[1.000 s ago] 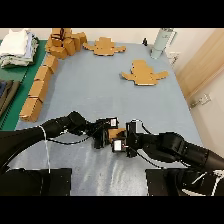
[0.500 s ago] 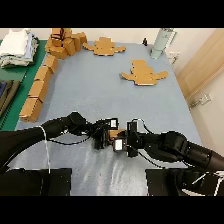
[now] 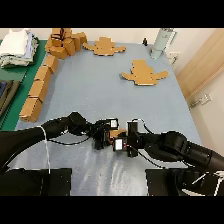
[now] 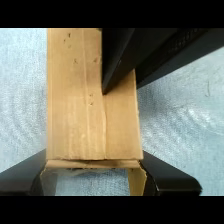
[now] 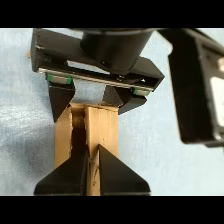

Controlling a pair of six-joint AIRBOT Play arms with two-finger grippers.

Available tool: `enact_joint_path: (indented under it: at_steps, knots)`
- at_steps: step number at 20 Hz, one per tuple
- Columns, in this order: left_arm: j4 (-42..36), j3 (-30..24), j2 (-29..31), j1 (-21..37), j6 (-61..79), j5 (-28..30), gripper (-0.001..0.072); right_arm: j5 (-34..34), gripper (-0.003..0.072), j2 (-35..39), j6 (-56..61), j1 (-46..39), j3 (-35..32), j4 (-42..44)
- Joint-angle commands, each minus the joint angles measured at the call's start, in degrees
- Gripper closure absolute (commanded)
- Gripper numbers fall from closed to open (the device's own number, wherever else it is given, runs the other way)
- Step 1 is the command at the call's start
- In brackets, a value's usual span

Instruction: Fold the box.

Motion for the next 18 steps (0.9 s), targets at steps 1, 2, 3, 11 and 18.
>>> enact_joint_path:
  at_steps: [1, 2, 3, 11, 18]
  knots:
    - [0.0, 0.0, 0.0, 0.1, -0.1, 0.1, 0.0220, -1.1, 0.0605, -0.1, 0.0, 0.1, -0.1, 3.2]
    - [0.0, 0.0, 0.0, 0.1, -0.1, 0.1, 0.0220, -1.4, 0.0604, -0.1, 0.0, 0.1, -0.1, 3.5]
    - [0.0, 0.0, 0.0, 0.1, -0.1, 0.1, 0.0220, -1.6, 0.0601, -0.1, 0.0, 0.1, -0.1, 3.5]
    - [0.0, 0.0, 0.0, 0.0, -0.1, 0.1, 0.0220, -3.0, 0.0580, -0.2, 0.0, 0.1, -0.1, 3.7]
    - [0.0, 0.0, 0.0, 0.1, -0.1, 0.1, 0.0220, -3.7, 0.0580, -0.1, 0.0, 0.0, -0.1, 3.7]
